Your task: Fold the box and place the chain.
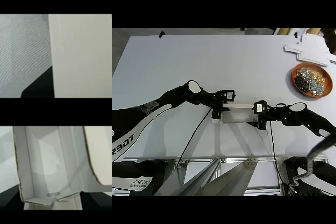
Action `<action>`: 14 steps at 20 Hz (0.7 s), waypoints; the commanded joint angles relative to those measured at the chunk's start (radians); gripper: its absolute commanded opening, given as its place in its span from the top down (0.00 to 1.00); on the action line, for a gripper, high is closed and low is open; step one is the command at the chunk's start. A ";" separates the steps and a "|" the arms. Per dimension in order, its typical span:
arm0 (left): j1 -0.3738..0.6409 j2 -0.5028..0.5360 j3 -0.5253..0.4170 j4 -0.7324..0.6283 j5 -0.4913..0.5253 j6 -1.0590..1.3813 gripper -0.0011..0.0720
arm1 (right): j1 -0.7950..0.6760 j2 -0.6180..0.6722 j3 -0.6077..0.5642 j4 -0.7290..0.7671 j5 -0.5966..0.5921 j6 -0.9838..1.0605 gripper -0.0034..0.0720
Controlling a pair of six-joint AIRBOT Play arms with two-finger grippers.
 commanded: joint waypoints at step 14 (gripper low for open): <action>0.000 0.000 0.000 0.000 0.000 0.000 0.97 | -0.001 -0.059 0.000 0.019 0.005 -0.033 0.36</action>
